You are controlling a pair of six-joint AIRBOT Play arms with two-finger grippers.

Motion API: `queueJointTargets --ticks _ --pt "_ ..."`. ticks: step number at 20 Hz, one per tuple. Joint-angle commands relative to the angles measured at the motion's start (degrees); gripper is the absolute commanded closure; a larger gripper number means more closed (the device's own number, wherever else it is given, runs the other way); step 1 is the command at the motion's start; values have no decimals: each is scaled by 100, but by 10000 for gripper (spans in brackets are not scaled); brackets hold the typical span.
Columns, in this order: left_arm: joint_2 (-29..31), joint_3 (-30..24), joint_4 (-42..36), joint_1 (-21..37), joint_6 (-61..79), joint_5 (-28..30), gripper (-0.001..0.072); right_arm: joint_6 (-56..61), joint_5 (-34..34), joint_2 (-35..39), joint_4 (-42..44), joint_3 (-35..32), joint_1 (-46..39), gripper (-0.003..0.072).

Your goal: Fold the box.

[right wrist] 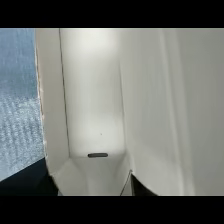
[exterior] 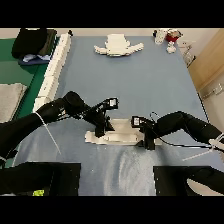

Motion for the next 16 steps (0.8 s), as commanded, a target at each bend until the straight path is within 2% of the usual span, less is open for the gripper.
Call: queueJointTargets --ticks 1,6,12,16 --pt "0 0 0 0 -4 7 696 107 -9 122 13 4 -2 75" --pt "0 0 0 0 -4 4 696 407 -273 693 7 -50 -7 75" --pt "0 0 0 0 -4 7 696 232 378 592 107 -431 -7 75" --pt "0 0 0 0 -4 7 696 35 450 501 254 -428 0 75"
